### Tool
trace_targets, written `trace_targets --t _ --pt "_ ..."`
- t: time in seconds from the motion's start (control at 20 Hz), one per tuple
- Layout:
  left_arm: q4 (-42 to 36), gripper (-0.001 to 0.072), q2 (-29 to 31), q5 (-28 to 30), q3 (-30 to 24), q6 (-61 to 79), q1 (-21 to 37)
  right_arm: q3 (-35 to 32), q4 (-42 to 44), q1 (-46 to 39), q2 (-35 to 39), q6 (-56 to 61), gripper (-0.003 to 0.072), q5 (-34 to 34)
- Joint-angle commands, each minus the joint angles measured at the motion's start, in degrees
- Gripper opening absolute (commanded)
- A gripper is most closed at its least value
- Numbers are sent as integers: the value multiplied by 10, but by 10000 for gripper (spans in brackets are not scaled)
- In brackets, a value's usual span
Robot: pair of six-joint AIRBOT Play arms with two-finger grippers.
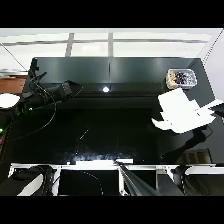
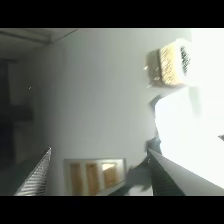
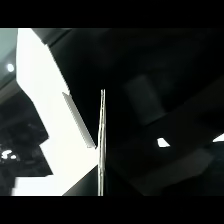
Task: Fold the box and place the chain.
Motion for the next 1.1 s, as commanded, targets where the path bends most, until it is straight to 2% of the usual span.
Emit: trace_targets --t 0.0,0.15,0.35,0.45,0.7,0.9,1.05 --pt "-22 705 0 -5 0 5 -5 -68 35 18 70 -9 36 -15" --pt "-13 705 0 -37 0 35 -5 -123 40 54 148 -1 36 -42" --pt "-14 705 0 -47 0 64 -5 -184 58 119 248 42 36 -86" --pt "-15 705 0 -65 0 97 -6 -237 77 155 310 45 36 -153" --pt "-13 705 -1 -72 0 97 -6 -394 205 268 448 79 36 -301" --pt "-6 704 -7 -73 0 97 -8 -469 252 417 495 130 36 -404" --pt "48 703 -10 -54 0 97 -10 -474 254 544 496 50 36 -425"
